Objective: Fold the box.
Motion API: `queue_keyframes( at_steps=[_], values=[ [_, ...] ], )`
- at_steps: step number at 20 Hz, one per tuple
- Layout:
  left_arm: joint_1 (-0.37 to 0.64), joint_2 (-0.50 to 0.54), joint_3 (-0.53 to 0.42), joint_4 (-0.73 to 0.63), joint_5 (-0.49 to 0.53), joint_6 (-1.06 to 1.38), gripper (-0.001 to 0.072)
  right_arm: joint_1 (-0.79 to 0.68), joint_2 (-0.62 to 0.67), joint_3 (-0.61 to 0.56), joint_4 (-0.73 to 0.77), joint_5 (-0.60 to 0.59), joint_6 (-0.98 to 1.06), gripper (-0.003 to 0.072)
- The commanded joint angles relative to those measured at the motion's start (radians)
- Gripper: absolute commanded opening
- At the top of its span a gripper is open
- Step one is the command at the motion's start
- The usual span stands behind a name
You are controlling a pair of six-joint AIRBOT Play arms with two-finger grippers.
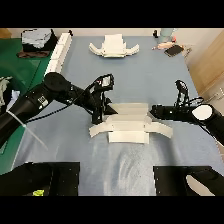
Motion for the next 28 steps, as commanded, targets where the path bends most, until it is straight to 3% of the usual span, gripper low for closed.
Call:
queue_keyframes(
  at_steps=[1,6,12,17,28],
  values=[
    [-0.022,0.059,-0.1,-0.123,0.033,0.136,0.0011,0.001,0.001,0.001,-0.003,-0.005,0.0,0.0001],
    [-0.057,0.07,-0.228,-0.081,0.202,0.152,0.0011,0.001,0.001,0.001,-0.003,-0.012,0.0,0.0001],
    [-0.101,0.07,-0.252,0.116,0.291,-0.002,0.0011,0.001,0.001,0.001,-0.002,-0.028,0.0,0.0001],
    [-0.167,0.07,-0.311,0.119,0.435,-0.016,0.0011,0.001,0.001,0.001,-0.003,-0.035,0.0,0.0001],
    [-0.224,0.149,-0.386,0.089,0.497,-0.019,0.001,0.001,0.001,0.001,-0.006,-0.035,0.0,0.0001]
  ],
)
